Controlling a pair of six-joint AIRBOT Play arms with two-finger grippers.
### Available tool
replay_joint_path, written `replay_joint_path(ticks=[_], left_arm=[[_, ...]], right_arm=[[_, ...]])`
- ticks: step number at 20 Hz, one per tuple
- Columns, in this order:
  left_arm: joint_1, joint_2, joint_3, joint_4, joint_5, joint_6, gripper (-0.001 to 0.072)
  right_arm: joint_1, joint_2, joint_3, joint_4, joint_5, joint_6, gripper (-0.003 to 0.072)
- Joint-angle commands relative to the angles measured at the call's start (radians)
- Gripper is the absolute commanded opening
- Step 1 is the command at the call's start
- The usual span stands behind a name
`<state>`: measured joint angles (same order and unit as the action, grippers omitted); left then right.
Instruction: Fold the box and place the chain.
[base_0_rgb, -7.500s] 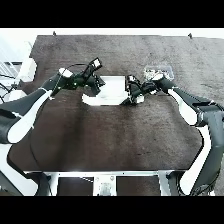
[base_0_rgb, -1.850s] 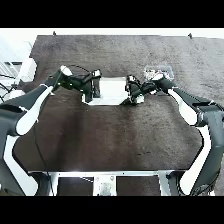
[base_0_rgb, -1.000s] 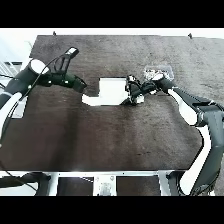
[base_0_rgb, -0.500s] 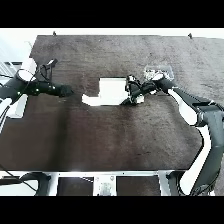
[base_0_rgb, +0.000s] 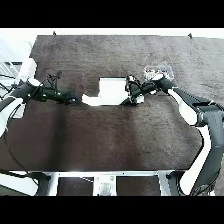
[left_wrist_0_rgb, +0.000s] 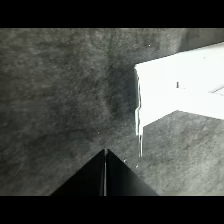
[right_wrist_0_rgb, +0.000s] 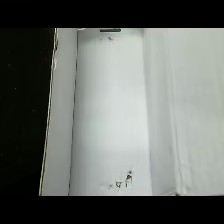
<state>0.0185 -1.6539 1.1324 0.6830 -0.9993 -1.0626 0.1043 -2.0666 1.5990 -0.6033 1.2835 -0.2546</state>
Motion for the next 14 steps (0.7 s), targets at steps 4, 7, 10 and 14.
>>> replay_joint_path(ticks=[4,7,10,14], left_arm=[[-0.089,-0.063,0.002,-0.070,0.040,0.022,0.0015],[-0.129,-0.111,0.028,-0.087,0.051,0.020,0.0016],[-0.159,-0.145,0.076,-0.114,0.052,0.025,0.0016],[-0.163,-0.145,0.158,-0.114,0.013,0.050,0.0019]], right_arm=[[0.000,0.000,0.001,0.000,0.000,0.000,0.0556],[0.000,0.000,0.001,0.000,0.000,0.000,0.0557],[0.000,0.000,0.001,0.000,0.000,0.000,0.0556],[0.000,0.000,0.001,0.000,0.000,0.000,0.0556]])
